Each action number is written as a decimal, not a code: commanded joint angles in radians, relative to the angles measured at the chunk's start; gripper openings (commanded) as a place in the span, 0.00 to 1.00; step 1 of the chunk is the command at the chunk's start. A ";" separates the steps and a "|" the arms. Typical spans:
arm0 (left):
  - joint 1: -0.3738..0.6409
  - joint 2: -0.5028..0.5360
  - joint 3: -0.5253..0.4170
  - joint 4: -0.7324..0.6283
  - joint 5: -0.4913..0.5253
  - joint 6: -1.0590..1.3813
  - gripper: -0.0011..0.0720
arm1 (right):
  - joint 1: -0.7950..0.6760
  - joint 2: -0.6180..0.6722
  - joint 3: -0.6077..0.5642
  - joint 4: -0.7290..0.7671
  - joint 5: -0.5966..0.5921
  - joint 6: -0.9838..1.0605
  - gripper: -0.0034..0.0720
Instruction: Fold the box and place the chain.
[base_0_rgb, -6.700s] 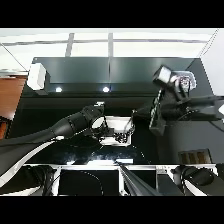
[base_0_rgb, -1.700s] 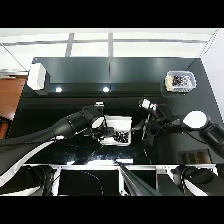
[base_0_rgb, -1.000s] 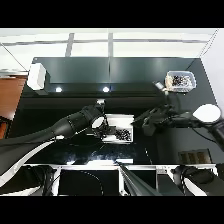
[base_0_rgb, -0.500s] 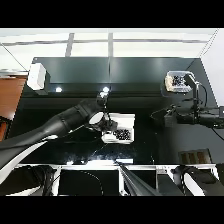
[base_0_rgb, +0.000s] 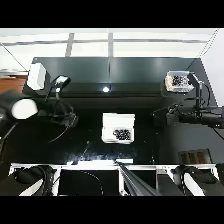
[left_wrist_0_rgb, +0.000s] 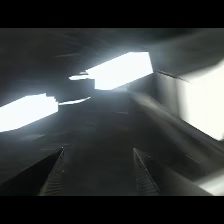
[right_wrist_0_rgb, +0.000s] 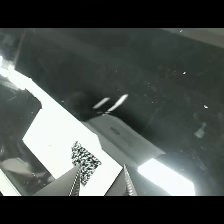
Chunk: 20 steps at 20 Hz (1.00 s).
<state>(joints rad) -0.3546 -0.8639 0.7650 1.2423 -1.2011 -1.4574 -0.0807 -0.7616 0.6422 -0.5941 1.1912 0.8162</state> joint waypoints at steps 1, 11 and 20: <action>0.256 0.060 -0.261 -0.576 0.100 0.668 0.92 | 0.000 0.001 0.001 -0.002 -0.017 0.008 0.49; 0.026 -0.160 -0.360 -0.630 0.349 1.829 0.99 | 0.000 0.001 0.001 -0.002 -0.005 0.068 0.49; -0.033 -0.386 -0.233 -0.768 0.309 1.820 0.99 | 0.001 0.001 0.001 -0.001 0.000 0.068 0.49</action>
<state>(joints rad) -0.3580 -1.2114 0.5030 0.4774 -0.8726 0.3435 -0.0807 -0.7616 0.6422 -0.5957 1.1889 0.8829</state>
